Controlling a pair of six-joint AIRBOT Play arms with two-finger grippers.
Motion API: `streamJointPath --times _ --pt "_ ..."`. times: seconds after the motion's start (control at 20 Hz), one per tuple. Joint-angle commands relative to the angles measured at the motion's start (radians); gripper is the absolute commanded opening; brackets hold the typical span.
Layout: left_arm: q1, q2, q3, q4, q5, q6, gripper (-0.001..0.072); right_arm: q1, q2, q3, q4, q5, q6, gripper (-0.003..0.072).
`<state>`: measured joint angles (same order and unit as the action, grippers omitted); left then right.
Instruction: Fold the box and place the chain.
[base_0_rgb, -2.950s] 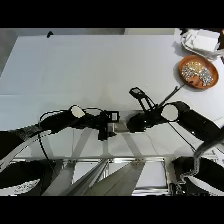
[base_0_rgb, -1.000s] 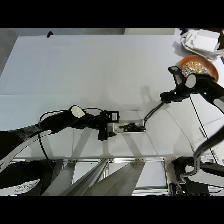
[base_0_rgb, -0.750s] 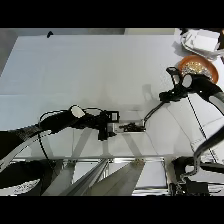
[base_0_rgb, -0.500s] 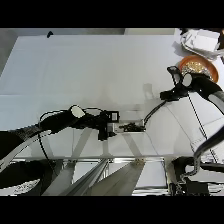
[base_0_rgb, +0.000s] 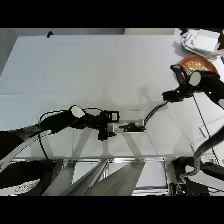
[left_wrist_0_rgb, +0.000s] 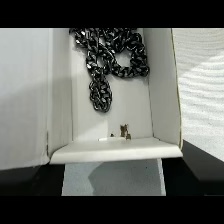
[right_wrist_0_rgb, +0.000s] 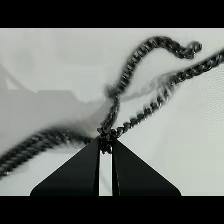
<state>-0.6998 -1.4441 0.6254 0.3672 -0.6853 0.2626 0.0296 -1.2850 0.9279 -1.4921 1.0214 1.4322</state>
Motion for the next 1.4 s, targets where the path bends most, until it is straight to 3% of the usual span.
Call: streamJointPath --times 0.0,0.3,0.65,0.95,1.35 --pt "0.0 0.0 0.0 0.0 -0.002 0.0 0.0311 0.0 0.145 0.001 0.034 0.105 -0.029 0.0017" --pt "0.0 0.0 0.0 0.0 -0.007 0.0 0.0311 0.037 0.387 0.001 0.193 0.216 -0.078 0.0016" --pt "0.0 0.0 0.0 0.0 -0.007 0.0 0.0311 0.215 0.611 0.001 0.291 0.229 -0.075 0.0017" --pt "0.0 0.0 0.0 0.0 -0.007 0.0 0.0311 0.279 0.689 0.001 0.47 0.229 -0.077 0.0017" --pt "0.0 0.0 0.0 0.0 -0.007 0.0 0.0311 0.279 0.702 0.001 0.642 0.208 -0.138 0.0017"
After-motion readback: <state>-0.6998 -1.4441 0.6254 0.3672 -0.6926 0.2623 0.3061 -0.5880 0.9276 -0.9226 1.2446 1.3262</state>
